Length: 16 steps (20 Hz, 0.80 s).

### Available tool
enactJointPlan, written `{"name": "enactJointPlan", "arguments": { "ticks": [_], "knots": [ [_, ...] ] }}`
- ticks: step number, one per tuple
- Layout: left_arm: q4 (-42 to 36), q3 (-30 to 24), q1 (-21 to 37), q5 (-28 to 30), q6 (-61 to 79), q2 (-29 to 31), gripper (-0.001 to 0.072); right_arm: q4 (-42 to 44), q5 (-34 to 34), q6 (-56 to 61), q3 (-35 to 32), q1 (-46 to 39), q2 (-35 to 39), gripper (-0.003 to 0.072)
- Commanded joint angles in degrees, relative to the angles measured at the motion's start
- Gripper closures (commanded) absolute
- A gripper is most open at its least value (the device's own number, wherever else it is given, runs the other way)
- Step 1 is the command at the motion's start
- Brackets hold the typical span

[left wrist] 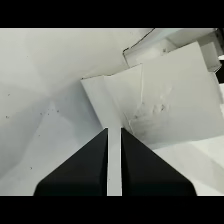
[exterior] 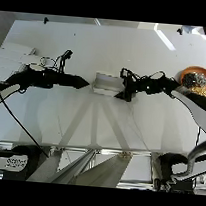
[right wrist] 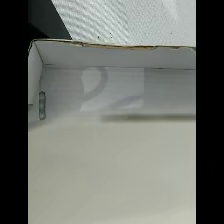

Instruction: Fold the box and place the chain.

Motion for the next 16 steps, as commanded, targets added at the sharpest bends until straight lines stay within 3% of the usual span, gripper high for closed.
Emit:
{"name": "enactJointPlan", "arguments": {
  "ticks": [1,2,3,13,14,16],
  "knots": [
    [-2.56,-0.02,0.00,-0.26,0.28,-0.04,0.0576,0.02,0.02,0.00,0.07,0.00,-0.02,0.0166],
    [-2.84,-0.02,0.04,-0.24,0.17,-0.04,0.0465,0.02,0.02,0.00,0.07,0.00,-0.02,0.0166],
    [-3.06,-0.02,0.09,-0.28,0.11,-0.04,0.0414,0.02,0.02,0.00,0.07,0.00,-0.02,0.0166],
    [-6.84,-0.02,-0.28,-1.84,1.33,-2.36,0.0407,0.02,0.02,0.00,0.07,0.00,-0.02,0.0166],
    [-6.91,-0.02,-0.63,-1.62,1.33,-2.82,0.0351,0.02,0.02,0.00,0.07,0.00,-0.02,0.0166],
    [-7.87,-0.02,-1.31,-1.53,1.33,-3.65,0.0331,0.02,0.02,0.00,0.07,0.00,-0.02,0.0166]
  ]
}}
